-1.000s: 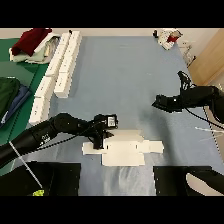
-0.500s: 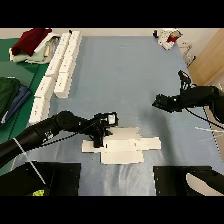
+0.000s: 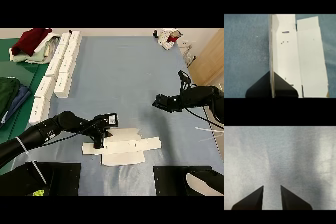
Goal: Fold the box.
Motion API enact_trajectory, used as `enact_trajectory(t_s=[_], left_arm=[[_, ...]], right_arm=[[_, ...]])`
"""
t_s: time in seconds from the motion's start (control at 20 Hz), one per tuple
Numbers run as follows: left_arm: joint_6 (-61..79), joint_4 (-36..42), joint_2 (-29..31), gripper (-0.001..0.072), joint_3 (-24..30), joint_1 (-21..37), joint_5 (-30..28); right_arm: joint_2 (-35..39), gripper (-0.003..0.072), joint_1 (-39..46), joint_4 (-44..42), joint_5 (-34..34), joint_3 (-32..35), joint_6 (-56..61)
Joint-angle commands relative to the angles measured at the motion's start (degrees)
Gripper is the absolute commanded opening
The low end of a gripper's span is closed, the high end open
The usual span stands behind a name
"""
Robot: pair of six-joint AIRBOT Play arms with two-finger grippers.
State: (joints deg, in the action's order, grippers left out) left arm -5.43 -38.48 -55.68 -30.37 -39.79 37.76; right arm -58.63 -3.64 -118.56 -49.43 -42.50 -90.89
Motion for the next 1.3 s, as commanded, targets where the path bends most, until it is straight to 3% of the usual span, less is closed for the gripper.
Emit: enact_trajectory(t_s=[0.0,0.7,0.75,0.8,0.85,1.05,1.25], left_arm=[[0.04,-0.09,-0.11,0.0014,0.87,-0.02,1.09],[-0.02,-0.07,-0.09,0.0014,0.98,0.0,3.98],[-0.02,-0.07,-0.09,0.0014,0.98,0.0,3.96],[0.0,-0.07,-0.09,0.0014,0.96,0.0,3.93],[0.0,-0.07,-0.09,0.0014,0.96,0.0,3.78],[0.0,-0.07,-0.09,0.0014,0.96,0.0,3.8],[0.0,-0.07,-0.09,0.0014,0.96,0.0,3.8]], right_arm=[[0.0,0.0327,-0.04,-0.02,-0.02,-0.02,0.02],[0.02,0.0283,-0.04,0.0,-3.13,-0.02,-0.13],[0.02,0.0236,-0.04,-0.02,-3.98,-0.04,-0.13],[0.04,0.0081,-0.04,-0.02,-5.11,-0.04,-0.15],[0.09,0.0008,-0.04,0.0,-6.64,-0.04,-0.13],[2.32,0.0006,-0.98,0.59,-16.39,-0.02,0.63],[12.92,0.0005,-10.69,12.11,-25.55,2.21,13.25]])
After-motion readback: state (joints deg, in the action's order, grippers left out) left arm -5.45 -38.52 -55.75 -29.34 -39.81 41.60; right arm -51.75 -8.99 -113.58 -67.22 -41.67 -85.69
